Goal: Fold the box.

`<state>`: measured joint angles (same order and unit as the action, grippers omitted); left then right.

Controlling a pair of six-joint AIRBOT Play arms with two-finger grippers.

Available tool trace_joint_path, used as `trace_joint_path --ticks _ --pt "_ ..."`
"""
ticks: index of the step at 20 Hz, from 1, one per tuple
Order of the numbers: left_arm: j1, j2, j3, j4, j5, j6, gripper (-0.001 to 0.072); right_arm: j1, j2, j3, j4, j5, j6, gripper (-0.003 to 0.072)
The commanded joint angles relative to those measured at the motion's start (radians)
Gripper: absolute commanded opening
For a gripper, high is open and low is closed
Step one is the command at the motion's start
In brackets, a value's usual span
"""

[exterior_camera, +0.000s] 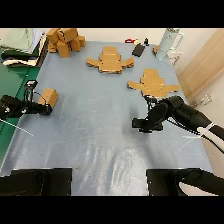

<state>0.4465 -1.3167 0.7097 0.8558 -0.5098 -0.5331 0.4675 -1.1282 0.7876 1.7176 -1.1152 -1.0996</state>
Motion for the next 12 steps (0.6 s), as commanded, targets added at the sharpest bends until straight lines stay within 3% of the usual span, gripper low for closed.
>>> trace_joint_path --ticks 1,2,8,12 --pt "0.000 -0.001 0.000 0.010 0.005 0.002 0.0546 -0.001 -0.001 0.001 0.000 0.000 0.000 0.0006" --pt "0.000 -0.001 0.000 0.021 0.010 0.001 0.0691 -0.001 -0.001 0.001 0.000 0.000 0.000 0.0005" --pt "0.004 0.065 0.017 0.138 -0.074 -0.017 0.0692 -0.001 -0.001 0.001 0.000 0.000 0.000 0.0006" --pt "0.024 0.204 0.068 0.266 -0.247 -0.017 0.0692 -0.001 -0.001 0.001 0.002 0.000 0.000 0.0005"
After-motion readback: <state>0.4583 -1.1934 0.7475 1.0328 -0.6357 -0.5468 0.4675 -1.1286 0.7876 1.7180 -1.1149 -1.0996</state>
